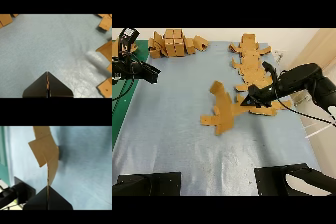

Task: Fold the box.

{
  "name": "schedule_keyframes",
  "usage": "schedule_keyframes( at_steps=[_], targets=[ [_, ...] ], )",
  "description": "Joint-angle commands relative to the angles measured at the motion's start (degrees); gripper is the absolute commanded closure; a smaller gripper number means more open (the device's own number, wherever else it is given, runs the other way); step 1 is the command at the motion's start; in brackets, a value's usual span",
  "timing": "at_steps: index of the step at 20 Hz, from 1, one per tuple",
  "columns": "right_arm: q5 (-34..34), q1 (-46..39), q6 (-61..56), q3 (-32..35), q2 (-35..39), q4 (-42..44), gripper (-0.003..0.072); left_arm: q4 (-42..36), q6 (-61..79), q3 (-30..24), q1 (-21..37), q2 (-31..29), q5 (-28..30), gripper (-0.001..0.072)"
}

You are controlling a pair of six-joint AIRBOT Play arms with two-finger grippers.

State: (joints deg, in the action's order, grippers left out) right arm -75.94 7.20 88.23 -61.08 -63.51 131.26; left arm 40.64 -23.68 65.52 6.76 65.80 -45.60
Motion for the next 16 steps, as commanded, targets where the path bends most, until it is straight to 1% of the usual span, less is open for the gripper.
schedule_keyframes(
  at_steps=[1,4,6,11,13,16],
  targets=[
    [-0.5,0.0,-1.6,2.1,-2.8,-7.0,0.0685,0.0,0.0,0.0,0.0,0.0,0.0,0.0697],
    [2.8,0.0,-1.2,8.9,-3.4,-8.0,0.0685,0.0,0.0,0.0,0.0,0.0,0.0,0.0697],
    [3.6,0.0,-1.3,11.8,-3.4,-11.8,0.0685,0.0,0.0,0.0,0.0,0.0,0.0,0.0697],
    [3.6,0.0,-1.4,12.7,-3.2,-18.7,0.0683,0.0,0.0,0.0,0.0,0.0,0.0,0.0697],
    [4.0,0.0,-1.4,12.7,-3.2,-18.7,0.0684,0.0,0.0,0.0,0.0,0.0,0.0,0.0697],
    [8.2,0.0,-1.4,12.8,-3.3,-17.1,0.0671,0.0,0.0,0.0,0.0,0.0,0.0,0.0697]
  ],
)
